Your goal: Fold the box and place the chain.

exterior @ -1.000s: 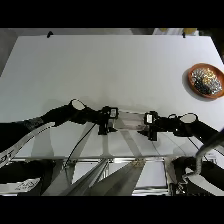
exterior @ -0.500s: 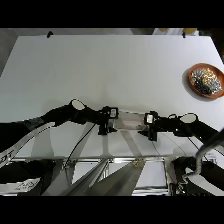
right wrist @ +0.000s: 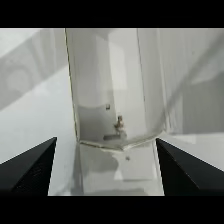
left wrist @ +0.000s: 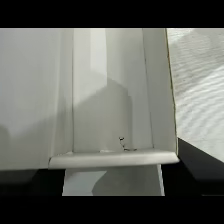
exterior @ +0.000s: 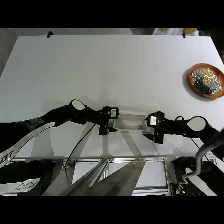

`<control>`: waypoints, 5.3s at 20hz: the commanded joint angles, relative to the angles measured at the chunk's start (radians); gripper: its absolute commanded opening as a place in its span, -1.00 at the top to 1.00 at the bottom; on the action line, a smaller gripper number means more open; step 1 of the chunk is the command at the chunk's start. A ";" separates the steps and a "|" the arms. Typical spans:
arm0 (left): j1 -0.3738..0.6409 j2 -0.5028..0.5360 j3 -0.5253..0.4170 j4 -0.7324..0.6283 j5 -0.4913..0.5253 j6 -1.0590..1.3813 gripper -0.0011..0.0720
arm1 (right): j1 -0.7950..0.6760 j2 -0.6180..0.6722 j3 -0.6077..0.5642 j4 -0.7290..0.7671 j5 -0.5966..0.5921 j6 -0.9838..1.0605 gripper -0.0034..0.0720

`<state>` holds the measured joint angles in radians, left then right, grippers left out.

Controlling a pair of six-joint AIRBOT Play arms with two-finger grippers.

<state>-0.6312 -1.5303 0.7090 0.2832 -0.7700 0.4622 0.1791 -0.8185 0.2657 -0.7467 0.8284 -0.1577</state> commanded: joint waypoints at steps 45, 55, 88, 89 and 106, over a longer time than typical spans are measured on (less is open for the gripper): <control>0.000 0.000 0.001 0.002 -0.005 0.002 0.40 | 0.000 -0.192 0.263 -0.269 0.282 0.015 0.37; 0.000 0.000 0.001 0.002 -0.005 0.002 0.40 | 0.009 -0.193 0.195 -0.020 0.150 -0.035 0.64; 0.000 0.000 0.001 0.002 -0.005 0.002 0.40 | -0.216 -0.019 0.133 -0.331 0.100 1.257 0.86; 0.000 0.000 0.001 0.002 -0.005 0.002 0.40 | -0.210 -0.042 0.116 -0.312 0.099 1.257 0.86; 0.000 0.000 0.001 0.002 -0.005 0.002 0.40 | -0.205 -0.031 0.064 0.035 0.171 1.184 0.54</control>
<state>-0.6312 -1.5303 0.7094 0.2852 -0.7753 0.4637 -0.0257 -0.9054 0.3298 -0.7731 0.9867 1.0458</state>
